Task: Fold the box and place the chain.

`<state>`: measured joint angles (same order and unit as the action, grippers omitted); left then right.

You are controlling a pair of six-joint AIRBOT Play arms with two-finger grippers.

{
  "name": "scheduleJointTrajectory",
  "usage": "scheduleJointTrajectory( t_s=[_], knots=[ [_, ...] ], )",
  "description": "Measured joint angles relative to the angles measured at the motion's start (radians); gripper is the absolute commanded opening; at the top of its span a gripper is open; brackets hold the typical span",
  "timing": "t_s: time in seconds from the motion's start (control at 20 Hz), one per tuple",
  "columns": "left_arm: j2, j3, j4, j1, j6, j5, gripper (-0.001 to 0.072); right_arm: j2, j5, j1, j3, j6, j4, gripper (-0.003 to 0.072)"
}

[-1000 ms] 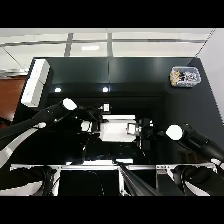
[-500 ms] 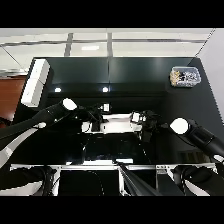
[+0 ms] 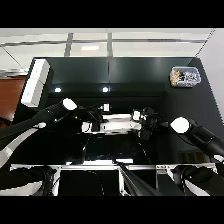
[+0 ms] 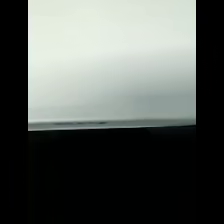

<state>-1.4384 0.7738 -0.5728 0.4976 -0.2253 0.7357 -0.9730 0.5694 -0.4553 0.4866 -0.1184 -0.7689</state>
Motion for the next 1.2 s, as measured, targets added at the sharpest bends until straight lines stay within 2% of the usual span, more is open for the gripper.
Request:
scheduleJointTrajectory(
  t_s=[0.2, 0.35, 0.65, 0.8, 1.2],
  knots=[
    [0.0, 0.0, 0.0, 0.0, 0.0, 0.0, 0.0025, -0.014, -0.008, 0.0, 0.0, 0.026, 0.01, 0.0702],
    [0.0, 0.0, 0.0, 0.0, 0.0, 0.0, 0.0025, -0.045, -0.003, 0.011, 0.004, 0.101, 0.077, 0.0702],
    [0.0, 0.0, 0.0, 0.0, 0.001, 0.0, 0.0025, -0.129, 0.111, 0.108, 0.031, 0.329, 0.297, 0.0702],
    [0.0, 0.0, 0.0, 0.0, 0.001, 0.0, 0.0025, -0.182, 0.155, 0.126, 0.035, 0.395, 0.352, 0.0701],
    [0.0, 0.0, 0.0, 0.0, 0.0, 0.005, 0.0025, -0.261, 0.198, 0.135, 0.04, 0.445, 0.301, 0.0702]
  ],
)
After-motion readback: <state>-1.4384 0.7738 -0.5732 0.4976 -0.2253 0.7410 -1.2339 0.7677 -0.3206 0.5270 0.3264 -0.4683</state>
